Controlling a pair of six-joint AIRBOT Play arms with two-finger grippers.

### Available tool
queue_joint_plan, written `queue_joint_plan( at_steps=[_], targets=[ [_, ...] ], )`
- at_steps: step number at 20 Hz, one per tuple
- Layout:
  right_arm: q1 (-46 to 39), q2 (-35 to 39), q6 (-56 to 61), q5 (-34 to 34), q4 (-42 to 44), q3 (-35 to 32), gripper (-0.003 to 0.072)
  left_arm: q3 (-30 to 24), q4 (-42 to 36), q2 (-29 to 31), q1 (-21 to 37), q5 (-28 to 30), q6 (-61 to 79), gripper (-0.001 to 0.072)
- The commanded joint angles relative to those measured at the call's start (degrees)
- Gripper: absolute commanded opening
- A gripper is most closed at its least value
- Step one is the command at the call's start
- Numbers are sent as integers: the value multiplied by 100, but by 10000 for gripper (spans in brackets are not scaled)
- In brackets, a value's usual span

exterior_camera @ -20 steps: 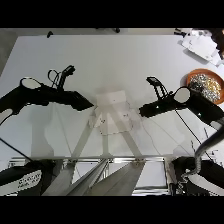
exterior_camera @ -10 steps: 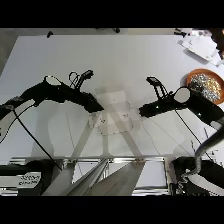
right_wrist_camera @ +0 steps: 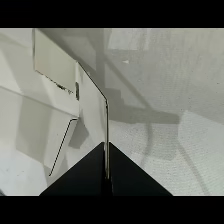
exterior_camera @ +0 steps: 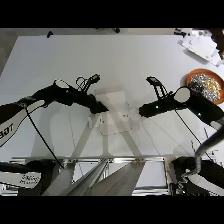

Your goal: Fold the box and place the chain.

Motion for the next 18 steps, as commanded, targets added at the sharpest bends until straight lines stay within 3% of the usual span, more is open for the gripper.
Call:
queue_joint_plan(
  at_steps=[1, 4, 8, 10, 11, 16, 18],
  targets=[
    [4, 4, 4, 2, 11, -2, 13, 4, 61, -42, -7, 168, 238, 121],
    [4, 4, 4, -4, 9, -2, 13, 4, 505, -42, -2, 157, 240, 10],
    [2, 26, 4, -4, 4, 7, 24, 4, 651, -7, -15, 44, 638, 11],
    [-13, 90, 2, 146, 17, 101, 203, 7, 638, 120, -22, 35, 870, 11],
    [-13, 144, 2, 275, 0, 173, 233, 4, 643, 212, -22, 20, 1010, 11],
    [-15, 848, 33, 839, -459, 393, 236, 4, 638, 802, -24, -46, 1294, 11],
    [-15, 1296, 337, 1021, -890, 398, 316, 4, 649, 942, -63, -160, 1432, 10]
  ],
)
